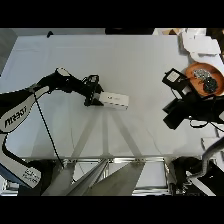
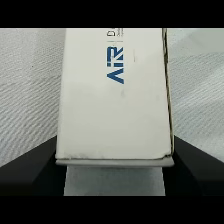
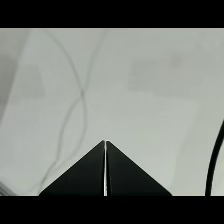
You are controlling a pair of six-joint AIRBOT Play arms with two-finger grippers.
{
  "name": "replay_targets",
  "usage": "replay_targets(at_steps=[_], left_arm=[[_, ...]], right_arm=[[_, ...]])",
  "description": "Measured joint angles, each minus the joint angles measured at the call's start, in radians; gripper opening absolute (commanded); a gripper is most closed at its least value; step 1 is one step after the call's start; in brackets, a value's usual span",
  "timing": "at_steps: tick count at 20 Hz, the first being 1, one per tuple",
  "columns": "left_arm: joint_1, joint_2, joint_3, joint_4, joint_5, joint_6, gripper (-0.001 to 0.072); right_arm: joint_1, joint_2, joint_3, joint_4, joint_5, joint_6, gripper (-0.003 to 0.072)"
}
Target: Fold the box and place the chain.
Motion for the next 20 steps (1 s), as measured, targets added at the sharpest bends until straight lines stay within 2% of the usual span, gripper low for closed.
replay_targets(at_steps=[3,7,20], left_arm=[[0.000,0.000,0.000,0.000,0.000,0.000,0.0347],[0.000,0.000,0.000,0.000,0.000,0.000,0.0347],[0.000,0.000,0.000,-0.001,-0.004,0.000,0.0346]], right_arm=[[0.000,0.004,-0.001,-0.081,0.029,0.156,0.0012],[0.000,0.006,-0.001,-0.112,0.044,0.284,0.0012],[0.000,0.006,-0.001,-0.106,0.050,0.349,0.0012]])
